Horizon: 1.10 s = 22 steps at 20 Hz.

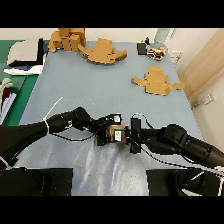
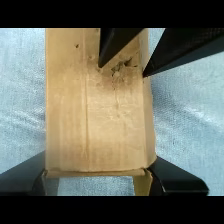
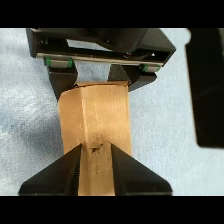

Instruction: Fold the box.

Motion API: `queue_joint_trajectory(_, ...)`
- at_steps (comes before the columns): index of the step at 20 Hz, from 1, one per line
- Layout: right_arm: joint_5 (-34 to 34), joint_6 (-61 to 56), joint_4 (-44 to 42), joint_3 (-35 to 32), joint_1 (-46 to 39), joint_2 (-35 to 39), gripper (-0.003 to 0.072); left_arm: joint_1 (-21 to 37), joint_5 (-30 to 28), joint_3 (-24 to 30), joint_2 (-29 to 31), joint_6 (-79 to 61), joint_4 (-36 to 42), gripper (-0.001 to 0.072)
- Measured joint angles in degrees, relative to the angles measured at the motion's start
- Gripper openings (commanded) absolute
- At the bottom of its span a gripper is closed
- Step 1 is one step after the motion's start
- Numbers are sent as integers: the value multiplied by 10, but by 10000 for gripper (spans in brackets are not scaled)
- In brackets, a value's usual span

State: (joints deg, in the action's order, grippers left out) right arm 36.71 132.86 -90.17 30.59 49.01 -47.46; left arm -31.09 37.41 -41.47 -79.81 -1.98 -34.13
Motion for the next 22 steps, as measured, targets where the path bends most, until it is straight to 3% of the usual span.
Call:
queue_joint_trajectory(6,2,0,0,0,0,0,276,-8,-6,0,2,0,-8,569)
queue_joint_trajectory(7,2,0,0,0,0,0,275,-11,-8,0,3,0,-12,689)
queue_joint_trajectory(8,2,0,0,0,0,0,275,-14,-7,0,4,0,-16,703)
queue_joint_trajectory(17,3,0,0,0,0,0,275,-20,-14,0,10,34,-32,701)
queue_joint_trajectory(18,3,0,0,0,0,0,276,-21,-16,0,11,41,-36,657)
queue_joint_trajectory(19,4,0,0,0,0,0,276,-21,-17,0,12,46,-39,551)
queue_joint_trajectory(22,7,0,0,0,0,0,276,-21,-24,0,12,52,-44,522)
